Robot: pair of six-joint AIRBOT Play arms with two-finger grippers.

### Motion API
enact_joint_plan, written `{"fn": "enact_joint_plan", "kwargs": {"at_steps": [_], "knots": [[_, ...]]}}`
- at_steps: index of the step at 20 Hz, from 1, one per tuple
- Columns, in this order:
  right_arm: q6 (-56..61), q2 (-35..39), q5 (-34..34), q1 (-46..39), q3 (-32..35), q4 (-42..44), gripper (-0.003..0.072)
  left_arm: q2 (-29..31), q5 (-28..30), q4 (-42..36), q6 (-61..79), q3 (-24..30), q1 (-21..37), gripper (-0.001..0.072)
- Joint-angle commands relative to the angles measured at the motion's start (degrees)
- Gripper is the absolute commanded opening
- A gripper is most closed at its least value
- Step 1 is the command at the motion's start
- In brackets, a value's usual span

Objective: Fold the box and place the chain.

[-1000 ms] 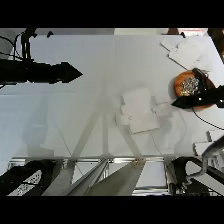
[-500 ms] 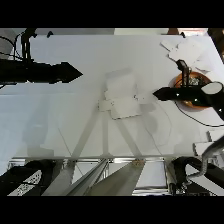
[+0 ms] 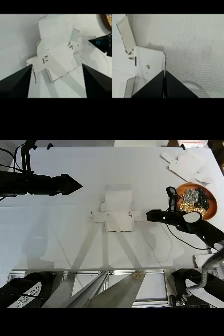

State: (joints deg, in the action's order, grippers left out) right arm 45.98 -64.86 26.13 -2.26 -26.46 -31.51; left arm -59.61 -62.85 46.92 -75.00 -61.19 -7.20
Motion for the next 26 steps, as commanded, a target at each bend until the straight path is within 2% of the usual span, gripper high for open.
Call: {"fn": "enact_joint_plan", "kwargs": {"at_steps": [1,10,13,15,24,26], "knots": [[0.04,0.04,-1.7,0.83,0.52,0.48,0.0008,0.04,0.0,0.02,0.0,-0.02,-0.02,0.0701],[0.02,0.02,-1.7,0.83,0.52,0.48,0.0012,0.04,0.39,0.0,0.04,-0.02,-0.02,0.0701],[0.02,0.02,-1.7,0.83,0.52,0.46,0.0012,0.04,6.4,0.02,0.13,-0.02,-0.02,0.0701],[0.02,0.02,-1.7,0.83,0.52,0.46,0.0012,0.04,8.0,0.02,0.13,-0.02,-0.02,0.0701],[0.02,0.02,-1.7,0.83,0.52,0.46,0.0012,0.02,6.95,0.46,0.13,0.0,0.02,0.0701],[0.02,0.02,-1.7,0.83,0.52,0.46,0.0012,-0.2,6.4,4.46,0.13,-0.02,0.07,0.07]]}}
